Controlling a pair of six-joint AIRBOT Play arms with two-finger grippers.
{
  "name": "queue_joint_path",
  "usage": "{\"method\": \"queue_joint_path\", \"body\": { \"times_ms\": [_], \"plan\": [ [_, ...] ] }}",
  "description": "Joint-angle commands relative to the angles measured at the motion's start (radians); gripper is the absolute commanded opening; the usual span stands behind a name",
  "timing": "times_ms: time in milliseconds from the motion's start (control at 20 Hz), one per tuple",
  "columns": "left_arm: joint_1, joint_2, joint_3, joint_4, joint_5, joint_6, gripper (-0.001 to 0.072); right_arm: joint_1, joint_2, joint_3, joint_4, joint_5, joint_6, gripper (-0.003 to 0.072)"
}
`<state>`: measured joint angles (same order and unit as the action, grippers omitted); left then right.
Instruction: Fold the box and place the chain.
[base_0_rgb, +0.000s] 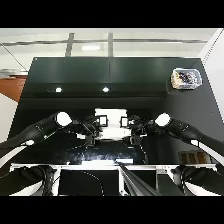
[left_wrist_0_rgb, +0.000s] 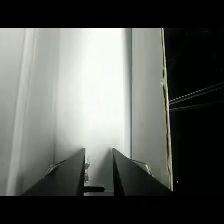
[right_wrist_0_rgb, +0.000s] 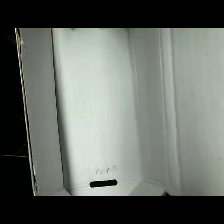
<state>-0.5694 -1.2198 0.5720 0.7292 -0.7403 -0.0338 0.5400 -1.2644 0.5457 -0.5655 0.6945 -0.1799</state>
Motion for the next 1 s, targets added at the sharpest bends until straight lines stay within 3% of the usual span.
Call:
{"method": "queue_joint_path", "body": {
  "times_ms": [0,50,250,350,450,650,800,950],
  "plan": [
    [0.008,0.018,0.001,0.033,-0.008,-0.009,0.0070,0.000,0.000,0.000,0.000,0.000,0.000,0.0552],
    [0.023,0.037,0.002,0.060,-0.016,-0.045,0.0027,0.000,0.000,0.000,0.000,0.000,0.000,0.0552],
    [0.174,0.142,0.001,0.126,-0.133,-0.217,0.0027,0.000,0.000,0.000,0.000,-0.001,0.000,0.0553],
    [0.287,0.195,0.001,0.126,-0.205,-0.284,0.0027,0.000,0.000,0.000,0.000,-0.002,0.000,0.0552],
    [0.424,0.219,0.001,0.126,-0.249,-0.510,0.0027,0.000,0.000,0.000,0.000,-0.002,0.000,0.0553],
    [0.702,0.184,-0.023,0.124,-0.373,-0.842,0.0028,0.000,0.000,0.000,0.000,-0.002,0.000,0.0552],
    [0.782,0.152,-0.074,0.069,-0.407,-0.960,0.0028,0.000,0.000,0.000,0.000,-0.002,0.000,0.0553],
    [0.770,0.131,-0.154,-0.023,-0.369,-0.969,0.0029,0.000,0.000,0.000,0.000,-0.002,0.000,0.0552]
  ]
}}
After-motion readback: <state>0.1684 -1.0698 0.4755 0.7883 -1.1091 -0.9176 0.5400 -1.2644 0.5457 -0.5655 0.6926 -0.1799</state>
